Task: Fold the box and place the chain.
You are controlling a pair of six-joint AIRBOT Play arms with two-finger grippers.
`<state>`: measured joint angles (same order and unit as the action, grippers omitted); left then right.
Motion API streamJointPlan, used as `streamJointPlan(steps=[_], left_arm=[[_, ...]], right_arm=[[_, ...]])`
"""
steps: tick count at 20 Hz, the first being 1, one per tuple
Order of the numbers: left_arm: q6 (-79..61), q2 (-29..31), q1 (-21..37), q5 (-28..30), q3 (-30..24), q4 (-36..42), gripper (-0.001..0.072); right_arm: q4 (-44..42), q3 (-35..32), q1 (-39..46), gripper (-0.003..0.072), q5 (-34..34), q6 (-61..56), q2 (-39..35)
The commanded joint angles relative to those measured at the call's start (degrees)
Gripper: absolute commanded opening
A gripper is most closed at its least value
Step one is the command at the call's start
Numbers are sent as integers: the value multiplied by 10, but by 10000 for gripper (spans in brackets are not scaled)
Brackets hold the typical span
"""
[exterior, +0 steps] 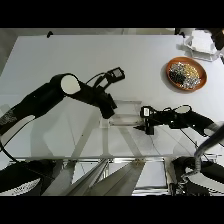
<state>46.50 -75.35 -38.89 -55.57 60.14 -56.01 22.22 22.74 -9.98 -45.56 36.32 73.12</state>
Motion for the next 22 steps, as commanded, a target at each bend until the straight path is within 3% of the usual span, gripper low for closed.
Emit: streamJointPlan(steps=[1, 6, 12, 16, 19, 22], left_arm=[[-3, -3, -23, 38, -43, -54, 1], [-118, -3, 6, 59, -105, -13, 3], [-157, -3, 52, 60, -148, -2, 17], [-271, -3, 57, 64, -165, 3, 95], [-322, -3, 57, 86, -166, 21, 223], [-349, -3, 57, 99, -166, 25, 231]], right_arm=[[0, 0, 0, 343, -1, 0, 0], [0, 0, 0, 343, -1, 0, 0], [0, 0, 0, 343, -1, 0, 0], [0, 0, 0, 343, -1, 0, 0], [0, 0, 0, 343, -1, 0, 0], [0, 0, 0, 343, -1, 0, 0]])
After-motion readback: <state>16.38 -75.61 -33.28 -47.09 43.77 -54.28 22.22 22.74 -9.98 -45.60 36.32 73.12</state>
